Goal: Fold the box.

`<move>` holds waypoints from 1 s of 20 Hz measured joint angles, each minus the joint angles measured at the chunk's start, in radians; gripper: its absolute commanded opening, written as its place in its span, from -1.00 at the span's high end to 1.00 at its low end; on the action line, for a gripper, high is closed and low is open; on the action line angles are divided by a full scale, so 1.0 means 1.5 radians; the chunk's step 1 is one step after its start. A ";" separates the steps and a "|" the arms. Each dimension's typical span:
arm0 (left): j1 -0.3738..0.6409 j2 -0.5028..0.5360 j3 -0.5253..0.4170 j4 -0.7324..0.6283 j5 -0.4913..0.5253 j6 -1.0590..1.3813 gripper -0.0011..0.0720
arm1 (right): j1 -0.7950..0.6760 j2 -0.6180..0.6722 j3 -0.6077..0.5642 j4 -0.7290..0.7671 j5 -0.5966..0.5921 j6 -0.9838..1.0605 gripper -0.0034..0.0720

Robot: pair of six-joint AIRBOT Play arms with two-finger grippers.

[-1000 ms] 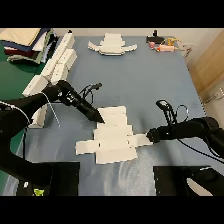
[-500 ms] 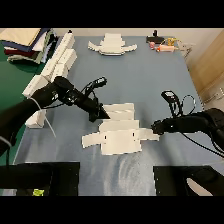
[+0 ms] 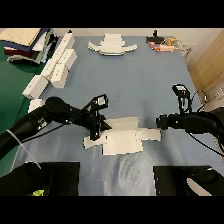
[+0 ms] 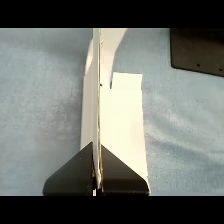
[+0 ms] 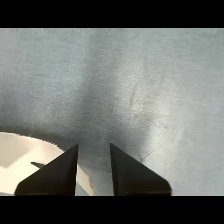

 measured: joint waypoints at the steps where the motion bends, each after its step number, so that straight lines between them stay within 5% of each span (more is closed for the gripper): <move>1: -0.017 0.010 -0.014 0.000 0.021 0.001 0.95 | 0.000 0.001 0.000 -0.002 0.000 0.008 0.06; 12: -0.077 -0.002 -0.052 0.003 0.128 -0.016 0.94 | 0.000 0.004 0.000 -0.001 0.000 0.038 0.06; 20: -0.049 -0.006 -0.004 0.017 0.082 -0.019 0.94 | 0.000 0.004 0.000 0.002 0.000 0.039 0.06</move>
